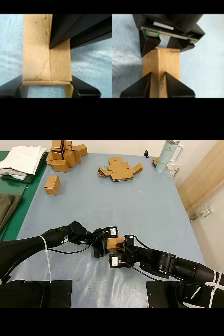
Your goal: Fold the box.
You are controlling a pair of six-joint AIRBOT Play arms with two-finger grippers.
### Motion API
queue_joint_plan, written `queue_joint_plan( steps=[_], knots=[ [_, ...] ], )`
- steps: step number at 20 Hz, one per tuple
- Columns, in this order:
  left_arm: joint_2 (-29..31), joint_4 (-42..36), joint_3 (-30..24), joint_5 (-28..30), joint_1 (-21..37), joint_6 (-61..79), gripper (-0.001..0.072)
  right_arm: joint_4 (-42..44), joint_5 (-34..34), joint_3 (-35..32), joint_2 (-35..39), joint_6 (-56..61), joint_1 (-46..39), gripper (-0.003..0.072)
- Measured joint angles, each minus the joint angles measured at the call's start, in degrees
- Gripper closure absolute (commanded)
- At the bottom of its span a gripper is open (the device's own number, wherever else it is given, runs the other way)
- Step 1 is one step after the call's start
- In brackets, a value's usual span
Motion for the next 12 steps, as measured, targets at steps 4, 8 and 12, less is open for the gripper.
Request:
queue_joint_plan(
  steps=[4, 8, 12],
  knots=[
    [0.0, 0.0, 0.0, 0.0, 0.0, 0.1, 0.0247, -0.1, -0.1, 0.0, 0.5, 0.0, 0.0, 0.0306],
    [0.0, 0.1, 0.0, 0.0, 0.0, 0.1, 0.0246, -0.2, -0.3, 0.0, 2.2, 0.0, -0.1, 0.0299],
    [0.0, 0.1, 0.0, 0.0, 0.0, 0.1, 0.0246, -0.1, -0.3, 0.0, 3.4, 0.0, -0.1, 0.0299]
  ],
)
